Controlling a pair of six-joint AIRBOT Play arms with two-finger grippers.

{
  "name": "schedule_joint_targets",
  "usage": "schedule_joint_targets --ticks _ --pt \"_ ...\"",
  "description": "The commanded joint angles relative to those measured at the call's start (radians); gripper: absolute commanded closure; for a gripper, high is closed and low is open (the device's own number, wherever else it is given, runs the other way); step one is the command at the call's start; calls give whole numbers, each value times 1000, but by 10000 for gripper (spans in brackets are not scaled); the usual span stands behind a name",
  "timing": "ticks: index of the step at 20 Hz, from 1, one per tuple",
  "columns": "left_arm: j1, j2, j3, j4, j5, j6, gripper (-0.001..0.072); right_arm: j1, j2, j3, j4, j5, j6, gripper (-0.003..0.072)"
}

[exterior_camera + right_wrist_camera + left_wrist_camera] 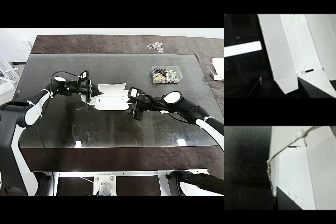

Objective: Fold the box and place the chain.

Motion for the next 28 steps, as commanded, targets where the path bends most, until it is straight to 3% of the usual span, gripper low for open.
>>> schedule_joint_targets --ticks 1,5,15,24,28 --pt "-1 1 0 0 1 0 689 26 -16 -2 -43 -50 17 158" --pt "-1 1 0 0 -5 0 689 43 -74 -2 -42 -67 17 159" --pt "-1 1 0 0 -5 0 689 76 -114 0 37 -311 13 158" --pt "2 1 0 1 -4 0 688 47 -113 63 39 -312 -51 137" --pt "2 1 0 1 -5 0 688 10 -113 94 40 -229 -101 128"
